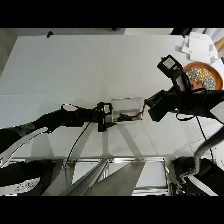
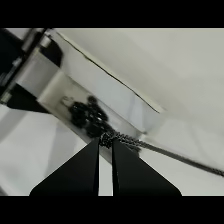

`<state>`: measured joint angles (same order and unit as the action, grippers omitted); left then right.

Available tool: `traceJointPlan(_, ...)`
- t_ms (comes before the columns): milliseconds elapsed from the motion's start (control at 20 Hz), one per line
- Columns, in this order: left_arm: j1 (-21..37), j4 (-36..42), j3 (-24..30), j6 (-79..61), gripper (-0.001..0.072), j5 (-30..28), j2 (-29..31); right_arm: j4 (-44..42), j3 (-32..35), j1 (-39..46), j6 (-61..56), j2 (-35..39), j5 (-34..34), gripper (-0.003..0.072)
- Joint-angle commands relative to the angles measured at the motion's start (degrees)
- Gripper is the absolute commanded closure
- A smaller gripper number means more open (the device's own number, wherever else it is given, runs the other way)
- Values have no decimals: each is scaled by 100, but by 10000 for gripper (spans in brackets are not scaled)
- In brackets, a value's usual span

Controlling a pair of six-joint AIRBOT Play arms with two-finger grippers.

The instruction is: Fold the box and place the chain.

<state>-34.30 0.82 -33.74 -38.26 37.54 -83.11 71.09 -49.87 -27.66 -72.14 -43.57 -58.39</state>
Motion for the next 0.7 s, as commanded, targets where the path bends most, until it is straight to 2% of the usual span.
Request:
traceJointPlan(0,0,-2,2,-2,500,-2,0,-365,-7,-374,-2,31,411,669)
traceJointPlan(200,0,-2,2,-2,500,-2,0,-577,-7,-654,-4,31,723,669)
traceJointPlan(450,0,0,2,-2,500,-2,0,-1386,-7,-656,24,28,1287,669)
traceJointPlan(650,0,0,2,-2,500,-2,0,-1434,-7,-656,22,22,1390,669)
